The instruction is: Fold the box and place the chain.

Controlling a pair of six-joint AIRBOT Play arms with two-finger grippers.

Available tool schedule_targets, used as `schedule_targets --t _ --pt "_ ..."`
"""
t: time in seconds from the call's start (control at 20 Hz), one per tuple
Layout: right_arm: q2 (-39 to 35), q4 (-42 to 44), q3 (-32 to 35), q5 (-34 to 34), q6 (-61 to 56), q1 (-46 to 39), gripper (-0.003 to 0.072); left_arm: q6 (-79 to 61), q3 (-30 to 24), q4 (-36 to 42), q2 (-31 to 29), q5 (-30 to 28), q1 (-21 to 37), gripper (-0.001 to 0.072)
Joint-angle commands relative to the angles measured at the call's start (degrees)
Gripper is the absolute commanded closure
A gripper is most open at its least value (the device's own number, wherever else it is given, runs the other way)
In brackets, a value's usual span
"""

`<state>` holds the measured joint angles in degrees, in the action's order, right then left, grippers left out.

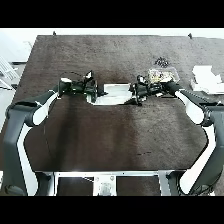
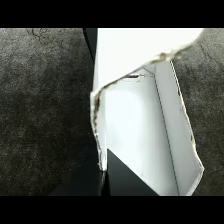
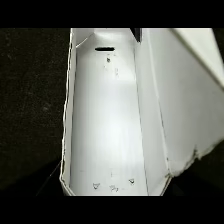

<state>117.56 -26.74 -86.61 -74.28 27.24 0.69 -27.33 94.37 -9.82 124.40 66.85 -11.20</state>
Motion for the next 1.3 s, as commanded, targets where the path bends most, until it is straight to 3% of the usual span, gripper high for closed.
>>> schedule_targets --t 0.0,0.3,0.35,1.25 --pt "0.57 0.70 -0.42 0.07 -0.02 0.15 0.0059 -0.02 0.07 -0.02 0.04 0.02 0.00 0.0689" --pt "0.72 0.68 -0.90 0.00 -0.92 0.61 0.0047 -0.02 0.07 -0.02 0.04 0.02 0.00 0.0689" --pt "0.72 0.52 -1.05 -0.22 -1.81 0.68 -0.0032 -0.02 0.07 -0.02 0.04 0.02 0.00 0.0689" --pt "2.58 -1.11 -3.78 -2.10 -1.03 0.66 -0.0020 -0.02 0.07 -0.02 0.04 0.00 0.00 0.0689"
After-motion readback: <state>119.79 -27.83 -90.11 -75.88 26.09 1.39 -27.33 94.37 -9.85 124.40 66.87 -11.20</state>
